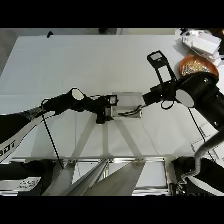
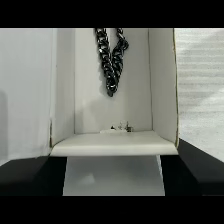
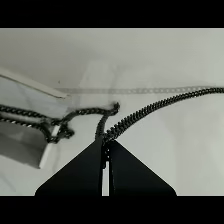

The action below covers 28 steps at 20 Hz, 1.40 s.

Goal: Fold the box and place the chain.

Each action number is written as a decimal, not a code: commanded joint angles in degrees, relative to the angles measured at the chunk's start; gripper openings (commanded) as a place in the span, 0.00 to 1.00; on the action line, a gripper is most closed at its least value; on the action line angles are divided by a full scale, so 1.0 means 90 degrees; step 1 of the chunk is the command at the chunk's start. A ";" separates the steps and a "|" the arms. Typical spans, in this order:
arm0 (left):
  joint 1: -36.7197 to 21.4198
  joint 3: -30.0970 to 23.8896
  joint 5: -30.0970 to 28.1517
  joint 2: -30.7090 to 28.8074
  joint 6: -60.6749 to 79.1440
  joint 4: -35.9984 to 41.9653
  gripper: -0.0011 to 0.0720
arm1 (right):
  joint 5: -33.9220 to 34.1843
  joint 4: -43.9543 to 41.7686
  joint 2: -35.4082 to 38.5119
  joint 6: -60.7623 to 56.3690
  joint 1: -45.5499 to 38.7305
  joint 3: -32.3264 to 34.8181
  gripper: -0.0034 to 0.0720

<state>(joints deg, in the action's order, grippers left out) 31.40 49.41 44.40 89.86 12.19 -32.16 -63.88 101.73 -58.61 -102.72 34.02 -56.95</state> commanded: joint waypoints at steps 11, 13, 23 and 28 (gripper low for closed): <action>0.0002 0.0002 -0.0002 0.0000 0.0002 -0.0002 0.44 | 0.1338 -0.0202 0.0177 -0.1613 0.1763 0.0005 0.06; 0.0002 0.0002 -0.0002 0.0000 0.0002 -0.0002 0.44 | 0.1440 -0.0199 -0.0109 -0.1637 0.1753 0.0121 0.06; 0.0002 0.0002 0.0000 0.0000 0.0002 -0.0002 0.44 | 0.2232 -0.0527 -0.1518 -0.1780 0.1685 0.0748 0.28; 0.0002 0.0002 0.0000 0.0000 0.0002 -0.0002 0.44 | 0.1931 -0.0520 -0.0959 -0.1634 0.1333 0.0746 0.47</action>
<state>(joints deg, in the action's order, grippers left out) 31.40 49.41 44.40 89.86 12.21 -32.16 -45.19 97.10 -69.63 -118.50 47.66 -50.35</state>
